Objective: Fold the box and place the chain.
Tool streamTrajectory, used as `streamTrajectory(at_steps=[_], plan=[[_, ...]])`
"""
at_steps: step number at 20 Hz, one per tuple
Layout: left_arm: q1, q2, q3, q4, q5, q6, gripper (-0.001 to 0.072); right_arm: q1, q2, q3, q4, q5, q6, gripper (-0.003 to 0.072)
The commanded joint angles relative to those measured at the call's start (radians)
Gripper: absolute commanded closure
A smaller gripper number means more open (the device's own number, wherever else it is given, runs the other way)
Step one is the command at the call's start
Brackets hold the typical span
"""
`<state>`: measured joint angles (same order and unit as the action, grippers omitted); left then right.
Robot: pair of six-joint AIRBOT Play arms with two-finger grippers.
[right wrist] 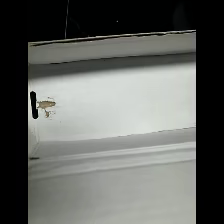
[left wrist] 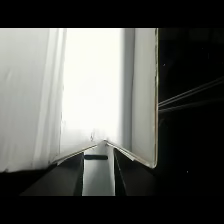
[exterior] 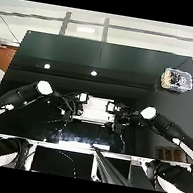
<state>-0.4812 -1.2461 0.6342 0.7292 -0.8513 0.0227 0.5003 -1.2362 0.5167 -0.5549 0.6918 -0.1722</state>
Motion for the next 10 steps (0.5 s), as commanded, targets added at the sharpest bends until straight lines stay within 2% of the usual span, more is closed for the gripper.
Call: streamTrajectory(at_steps=[1, 6, 10], plan=[[-0.038, -0.001, 0.000, -0.047, 0.059, -0.002, 0.0486, 0.001, -0.001, 0.000, 0.001, 0.000, 0.000, 0.0207], [-0.042, -0.001, 0.000, -0.046, 0.080, -0.005, 0.0487, 0.001, -0.001, 0.000, 0.000, 0.000, 0.000, 0.0207], [-0.042, -0.001, 0.000, -0.046, 0.026, -0.003, 0.0485, 0.001, -0.001, 0.000, 0.001, 0.000, 0.000, 0.0207]])
